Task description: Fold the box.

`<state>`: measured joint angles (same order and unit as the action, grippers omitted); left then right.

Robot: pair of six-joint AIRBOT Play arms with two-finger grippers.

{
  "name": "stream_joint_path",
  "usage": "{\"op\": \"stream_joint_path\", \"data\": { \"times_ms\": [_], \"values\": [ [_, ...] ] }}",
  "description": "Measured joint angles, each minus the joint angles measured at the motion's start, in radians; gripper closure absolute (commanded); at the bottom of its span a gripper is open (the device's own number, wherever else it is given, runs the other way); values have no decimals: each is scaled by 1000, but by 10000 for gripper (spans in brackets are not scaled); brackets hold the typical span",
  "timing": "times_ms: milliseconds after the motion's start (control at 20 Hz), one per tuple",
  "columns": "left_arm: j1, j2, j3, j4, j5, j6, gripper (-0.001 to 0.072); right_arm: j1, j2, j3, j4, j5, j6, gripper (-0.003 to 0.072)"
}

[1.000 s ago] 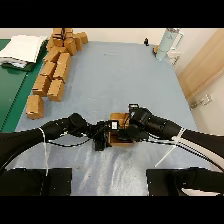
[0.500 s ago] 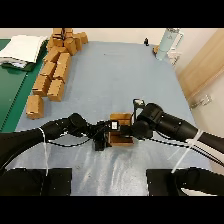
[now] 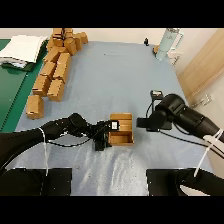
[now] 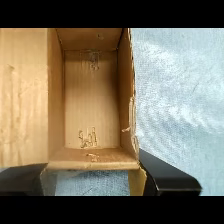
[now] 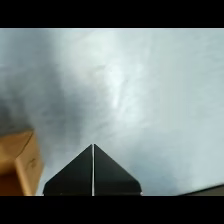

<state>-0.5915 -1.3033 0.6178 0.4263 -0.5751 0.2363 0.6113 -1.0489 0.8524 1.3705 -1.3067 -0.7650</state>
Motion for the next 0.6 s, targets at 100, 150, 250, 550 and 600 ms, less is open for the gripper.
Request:
{"op": "stream_joint_path", "data": {
  "times_ms": [100,150,250,550,600],
  "values": [
    [0,0,0,0,0,0,245,-126,-27,-1,17,49,-116,684],
    [0,0,0,0,0,0,245,-198,-51,0,63,83,-192,684],
    [0,0,0,0,0,0,245,-335,-118,12,238,156,-388,684],
    [0,0,0,0,0,0,244,-533,-417,187,800,161,-970,685],
    [0,0,0,0,0,0,245,-537,-462,230,845,126,-1036,685]
  ]
}}
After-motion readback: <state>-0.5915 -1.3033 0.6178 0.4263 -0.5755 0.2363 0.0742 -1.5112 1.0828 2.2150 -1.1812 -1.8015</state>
